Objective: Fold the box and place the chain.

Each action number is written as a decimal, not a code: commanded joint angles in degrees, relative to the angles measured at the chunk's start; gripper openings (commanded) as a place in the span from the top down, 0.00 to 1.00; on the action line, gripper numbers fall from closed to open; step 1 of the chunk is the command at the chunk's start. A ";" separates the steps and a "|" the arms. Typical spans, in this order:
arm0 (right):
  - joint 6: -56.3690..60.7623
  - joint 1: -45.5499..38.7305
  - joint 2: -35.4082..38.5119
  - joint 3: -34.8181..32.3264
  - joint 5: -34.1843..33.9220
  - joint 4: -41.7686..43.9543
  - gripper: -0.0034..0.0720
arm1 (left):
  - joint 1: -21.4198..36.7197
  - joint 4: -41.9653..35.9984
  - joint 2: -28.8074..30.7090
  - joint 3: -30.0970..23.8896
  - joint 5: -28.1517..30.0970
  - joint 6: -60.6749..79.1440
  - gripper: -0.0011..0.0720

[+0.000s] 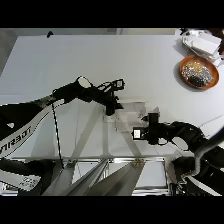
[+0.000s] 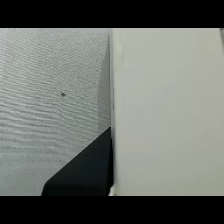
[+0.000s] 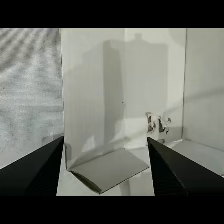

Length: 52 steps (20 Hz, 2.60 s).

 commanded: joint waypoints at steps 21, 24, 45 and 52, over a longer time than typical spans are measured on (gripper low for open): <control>-5.38 -11.58 -0.76 6.82 3.15 5.57 0.21 | -0.02 0.00 -0.04 -0.02 0.02 0.00 0.97; -9.38 -13.42 -1.55 6.82 2.86 10.71 0.16 | -0.02 0.00 -0.04 -0.02 0.00 0.00 0.97; -33.38 -21.09 -8.52 7.82 4.68 33.99 0.06 | -0.02 0.00 -0.04 -0.02 0.02 0.00 0.97; -33.27 -26.58 -11.63 11.63 11.34 34.14 0.06 | -0.02 0.00 -0.04 -0.02 0.02 0.00 0.97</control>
